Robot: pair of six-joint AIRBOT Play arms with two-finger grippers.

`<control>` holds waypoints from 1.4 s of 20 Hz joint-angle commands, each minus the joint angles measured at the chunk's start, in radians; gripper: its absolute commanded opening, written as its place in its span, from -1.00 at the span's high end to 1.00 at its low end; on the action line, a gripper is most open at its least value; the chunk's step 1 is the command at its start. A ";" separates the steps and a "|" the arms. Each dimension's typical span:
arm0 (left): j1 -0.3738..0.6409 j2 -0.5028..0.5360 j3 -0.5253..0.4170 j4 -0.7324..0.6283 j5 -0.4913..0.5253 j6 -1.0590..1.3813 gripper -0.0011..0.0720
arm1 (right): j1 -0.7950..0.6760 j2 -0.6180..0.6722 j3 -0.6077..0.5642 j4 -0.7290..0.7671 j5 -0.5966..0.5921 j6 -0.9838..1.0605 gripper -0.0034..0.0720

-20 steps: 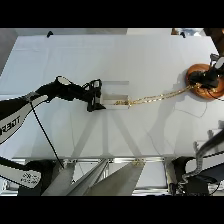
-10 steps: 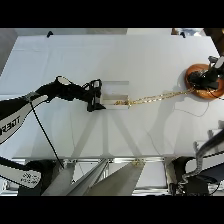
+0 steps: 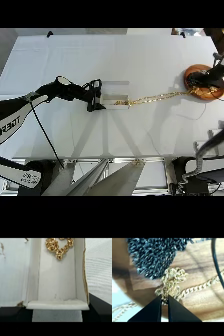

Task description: Fold the box and place the chain.

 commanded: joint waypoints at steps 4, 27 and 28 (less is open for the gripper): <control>0.000 0.001 0.000 0.000 0.000 0.000 0.58 | 0.013 0.154 0.000 0.088 0.049 -0.004 0.89; 0.000 0.001 0.000 0.000 0.000 0.000 0.58 | 0.830 0.412 -0.111 0.068 0.115 -0.038 0.89; 0.000 0.001 0.000 0.000 0.000 0.000 0.58 | 0.849 0.399 -0.111 0.096 0.091 -0.039 0.89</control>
